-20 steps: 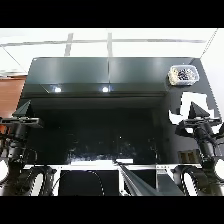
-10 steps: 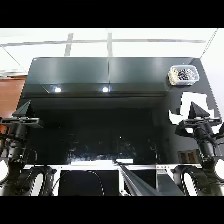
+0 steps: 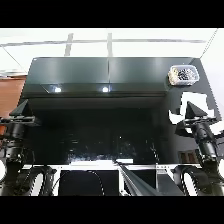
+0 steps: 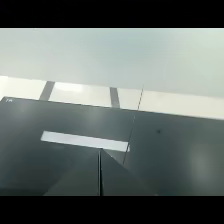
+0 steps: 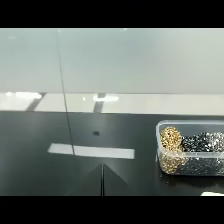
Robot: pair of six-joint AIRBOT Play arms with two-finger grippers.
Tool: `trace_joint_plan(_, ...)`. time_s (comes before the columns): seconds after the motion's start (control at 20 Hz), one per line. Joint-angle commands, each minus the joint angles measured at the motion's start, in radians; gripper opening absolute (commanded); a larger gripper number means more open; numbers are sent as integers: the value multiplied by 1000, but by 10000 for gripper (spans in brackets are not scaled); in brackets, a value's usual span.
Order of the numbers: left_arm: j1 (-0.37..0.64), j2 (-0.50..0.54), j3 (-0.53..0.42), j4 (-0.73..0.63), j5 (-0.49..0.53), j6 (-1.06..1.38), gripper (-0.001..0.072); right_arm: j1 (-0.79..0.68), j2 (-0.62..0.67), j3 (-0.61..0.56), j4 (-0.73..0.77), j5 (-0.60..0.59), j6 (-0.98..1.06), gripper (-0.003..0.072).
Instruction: Fold the box and place the chain.
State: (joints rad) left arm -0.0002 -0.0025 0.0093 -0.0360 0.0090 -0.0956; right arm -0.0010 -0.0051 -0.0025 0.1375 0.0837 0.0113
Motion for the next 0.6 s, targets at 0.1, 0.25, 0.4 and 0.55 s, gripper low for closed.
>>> trace_joint_plan(0.1,1,-50,32,-60,-133,-97,25,0,-37,38,135,-115,-1,11)
trace_joint_plan(0.25,0,-262,187,-144,-216,-96,24,0,-216,220,32,-95,-2,10)
trace_joint_plan(0.4,0,-613,507,-31,-349,-105,23,1,-553,546,-85,-55,-2,10)
trace_joint_plan(0.55,-35,-1019,867,435,-477,-486,22,1,-958,842,-114,59,17,9)
